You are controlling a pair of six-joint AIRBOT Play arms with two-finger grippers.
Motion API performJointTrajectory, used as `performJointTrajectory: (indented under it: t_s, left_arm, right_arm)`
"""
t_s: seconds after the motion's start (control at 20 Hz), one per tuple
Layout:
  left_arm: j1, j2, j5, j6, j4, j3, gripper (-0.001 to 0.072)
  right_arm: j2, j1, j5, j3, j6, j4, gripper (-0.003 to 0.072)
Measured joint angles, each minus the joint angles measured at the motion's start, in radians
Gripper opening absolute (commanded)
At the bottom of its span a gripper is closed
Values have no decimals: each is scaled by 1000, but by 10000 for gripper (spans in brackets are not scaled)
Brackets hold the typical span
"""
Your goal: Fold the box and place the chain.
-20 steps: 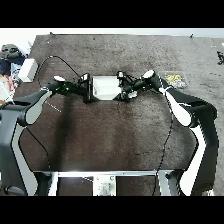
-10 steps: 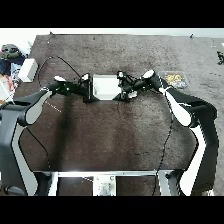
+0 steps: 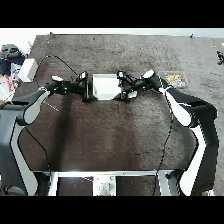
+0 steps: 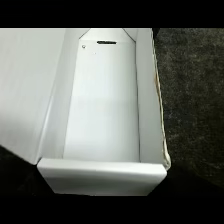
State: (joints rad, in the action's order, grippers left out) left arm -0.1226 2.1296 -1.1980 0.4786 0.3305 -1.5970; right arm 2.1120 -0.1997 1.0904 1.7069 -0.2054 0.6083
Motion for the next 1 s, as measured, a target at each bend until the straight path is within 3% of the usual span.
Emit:
performJointTrajectory:
  t_s: [0.5,0.55,0.6,0.7,0.75,0.8,1.0]
  left_arm:
    - [-15,0,-7,21,2,0,659]
    - [-14,0,-3,22,2,0,637]
    - [-14,0,0,22,2,0,480]
    - [-14,0,3,19,6,0,418]
    - [-14,0,5,18,8,0,328]
    - [-14,0,9,11,11,0,298]
    - [-14,0,20,-1,23,0,299]
  right_arm:
    - [0,0,0,0,-1,0,475]
    - [0,0,0,0,-1,0,475]
    - [0,0,0,0,-1,1,475]
    - [0,0,0,0,-1,1,475]
    - [0,0,0,0,-1,1,475]
    - [0,0,0,0,-1,1,475]
    - [0,0,1,0,-1,1,475]
